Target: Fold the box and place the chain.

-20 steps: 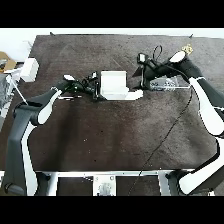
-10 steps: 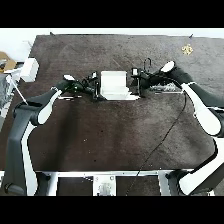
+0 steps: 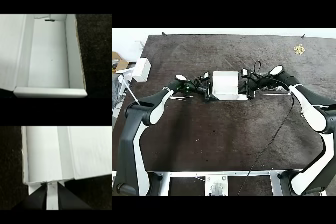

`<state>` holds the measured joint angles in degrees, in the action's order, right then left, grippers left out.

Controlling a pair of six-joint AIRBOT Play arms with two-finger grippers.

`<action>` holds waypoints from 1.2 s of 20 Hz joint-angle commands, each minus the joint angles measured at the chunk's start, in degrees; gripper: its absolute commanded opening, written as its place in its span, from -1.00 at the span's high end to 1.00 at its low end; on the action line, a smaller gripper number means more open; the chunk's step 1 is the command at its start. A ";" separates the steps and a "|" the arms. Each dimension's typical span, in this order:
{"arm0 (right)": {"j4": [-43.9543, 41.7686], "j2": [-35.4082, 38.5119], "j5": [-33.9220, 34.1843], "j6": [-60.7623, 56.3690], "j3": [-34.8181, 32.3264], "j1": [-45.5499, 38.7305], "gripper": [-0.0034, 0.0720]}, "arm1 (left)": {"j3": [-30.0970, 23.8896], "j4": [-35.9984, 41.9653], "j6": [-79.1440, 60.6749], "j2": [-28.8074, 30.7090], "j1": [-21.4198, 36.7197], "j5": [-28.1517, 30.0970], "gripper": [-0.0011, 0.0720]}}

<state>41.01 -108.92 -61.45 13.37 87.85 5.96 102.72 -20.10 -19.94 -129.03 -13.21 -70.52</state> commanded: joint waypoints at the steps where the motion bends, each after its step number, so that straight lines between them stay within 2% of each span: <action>1: -4.26 -0.68 -0.28 -0.07 -0.02 0.92 0.49 | 0.00 -0.02 0.00 -0.02 -0.02 0.04 0.21; 3: -4.42 -1.88 -0.20 0.02 -0.02 2.10 0.26 | 0.00 -0.02 0.00 -0.02 -0.02 0.02 0.21; 12: -4.17 -3.48 2.12 0.39 0.00 1.99 0.25 | 0.00 0.00 0.00 -0.02 -0.02 0.02 0.21; 13: -4.17 -3.48 2.12 0.39 0.00 1.88 0.10 | 0.00 -0.02 0.00 -0.02 -0.02 0.02 0.21; 14: -4.22 -3.48 2.29 0.39 0.00 1.88 -0.46 | 0.00 -0.02 0.00 -0.02 -0.02 0.02 0.21; 15: -4.24 -3.48 2.40 0.39 0.00 1.90 -0.80 | 0.00 -0.02 0.00 -0.02 -0.02 0.02 0.21; 16: -4.22 -3.48 2.36 0.46 0.00 1.90 -0.91 | 0.00 -0.02 0.00 -0.02 -0.02 0.02 0.21; 19: -4.02 -3.48 2.34 0.83 0.00 1.86 -0.91 | 0.00 -0.02 0.00 -0.02 -0.02 0.02 0.21; 20: -4.00 -3.48 2.34 0.81 0.00 1.86 -0.90 | 0.00 0.00 0.00 -0.02 -0.02 0.02 0.21; 21: -3.89 -3.41 2.21 0.70 0.00 1.86 -0.71 | 0.00 -0.02 0.00 -0.02 -0.02 0.02 0.21; 22: -2.82 -3.04 1.90 -0.57 0.00 1.84 -0.32 | 0.00 -0.02 0.00 -0.02 -0.02 0.04 0.21; 23: -0.52 -2.27 1.90 -4.07 0.00 1.81 0.20 | 0.00 -0.02 0.00 -0.02 -0.02 0.04 0.21; 24: 2.49 -1.16 1.84 -8.48 0.00 1.81 0.63 | 0.00 0.00 0.00 -0.02 -0.02 0.02 0.21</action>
<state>39.00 -111.59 -59.05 11.75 87.83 7.75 102.74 -20.03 -19.88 -129.03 -13.21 -70.48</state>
